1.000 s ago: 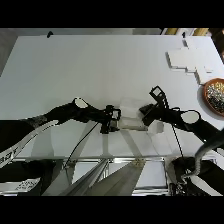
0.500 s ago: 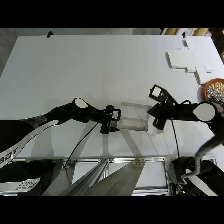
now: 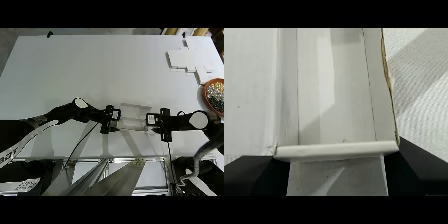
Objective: Fold the box and place the chain.
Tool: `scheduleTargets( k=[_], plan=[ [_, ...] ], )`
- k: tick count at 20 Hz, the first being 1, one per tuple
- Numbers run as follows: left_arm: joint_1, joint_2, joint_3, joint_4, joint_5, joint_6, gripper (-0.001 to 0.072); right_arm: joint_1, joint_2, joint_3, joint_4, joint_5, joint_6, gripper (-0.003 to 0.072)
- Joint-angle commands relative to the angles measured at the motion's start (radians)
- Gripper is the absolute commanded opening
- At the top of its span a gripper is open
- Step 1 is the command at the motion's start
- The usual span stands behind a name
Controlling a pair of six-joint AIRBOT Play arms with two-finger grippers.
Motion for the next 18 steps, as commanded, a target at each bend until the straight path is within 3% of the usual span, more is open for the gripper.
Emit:
scheduleTargets(
  k=[1,3,6,15,16,18],
  plan=[
    [0.000,0.000,0.000,0.000,0.000,0.000,0.0030,0.000,0.000,-0.063,0.107,-0.071,-0.137,0.0214],
    [0.000,0.000,0.000,0.000,0.000,0.000,0.0030,0.000,-0.008,-0.065,0.188,-0.087,-0.178,0.0136],
    [0.000,0.000,0.000,0.000,0.000,0.000,0.0030,0.000,-0.045,-0.066,0.230,-0.093,-0.193,0.0107],
    [0.001,0.000,0.000,0.000,0.000,0.000,0.0030,0.000,-0.132,-0.069,0.410,-0.164,-0.193,0.0123],
    [0.001,0.000,0.000,0.000,0.000,0.000,0.0030,0.000,-0.146,-0.069,0.416,-0.164,-0.193,0.0159],
    [0.001,0.000,0.000,0.000,0.000,0.000,0.0030,0.000,-0.163,-0.070,0.416,-0.162,-0.193,0.0344]
  ],
)
